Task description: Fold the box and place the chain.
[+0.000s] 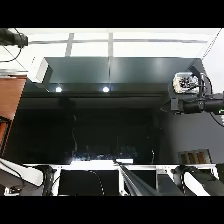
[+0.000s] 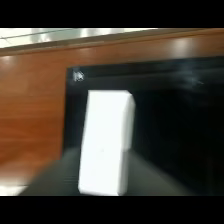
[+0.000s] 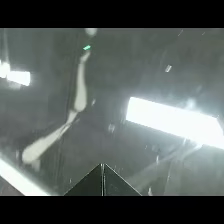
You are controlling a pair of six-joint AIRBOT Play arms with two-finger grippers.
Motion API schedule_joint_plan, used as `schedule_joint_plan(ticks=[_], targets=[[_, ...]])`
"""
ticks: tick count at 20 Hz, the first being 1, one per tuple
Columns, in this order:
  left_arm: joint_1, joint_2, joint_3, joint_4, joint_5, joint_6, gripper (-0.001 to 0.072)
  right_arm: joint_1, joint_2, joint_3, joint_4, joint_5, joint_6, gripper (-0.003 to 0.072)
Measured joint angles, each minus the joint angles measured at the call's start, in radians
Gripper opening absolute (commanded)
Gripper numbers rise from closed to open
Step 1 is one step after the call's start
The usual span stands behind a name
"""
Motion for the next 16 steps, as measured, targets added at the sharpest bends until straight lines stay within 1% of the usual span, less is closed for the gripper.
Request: schedule_joint_plan(ticks=[2,4,5,6,7,8,9,11,13,16], targets=[[-0.014,0.078,-0.029,-0.039,-0.113,-0.012,0.0027,-0.001,0.024,0.003,-0.03,0.038,-0.005,0.0019],[-0.024,0.135,-0.055,-0.124,-0.247,-0.021,0.0026,-0.001,0.074,0.005,-0.106,0.037,-0.008,0.0018],[-0.032,0.166,-0.072,-0.177,-0.306,-0.032,0.0027,-0.001,0.11,0.004,-0.151,0.017,-0.01,0.0019],[-0.043,0.197,-0.096,-0.224,-0.344,-0.05,0.0026,-0.001,0.146,0.002,-0.19,-0.017,-0.011,0.0019],[-0.06,0.238,-0.136,-0.254,-0.371,-0.073,0.0027,-0.001,0.188,-0.003,-0.225,-0.06,-0.013,0.0018],[-0.079,0.288,-0.191,-0.274,-0.374,-0.089,0.0027,-0.001,0.225,-0.012,-0.247,-0.109,-0.019,0.0018],[-0.105,0.356,-0.27,-0.286,-0.354,-0.1,0.0027,-0.001,0.262,-0.024,-0.267,-0.167,-0.031,0.0019],[-0.165,0.525,-0.48,-0.311,-0.243,-0.115,0.0028,-0.001,0.314,-0.056,-0.294,-0.275,-0.056,0.0019],[-0.224,0.721,-0.732,-0.322,-0.086,-0.121,0.0028,-0.001,0.341,-0.102,-0.32,-0.376,-0.073,0.0019],[-0.27,1.013,-1.107,-0.274,0.145,-0.114,0.0028,-0.001,0.358,-0.173,-0.375,-0.485,-0.083,0.0019]])
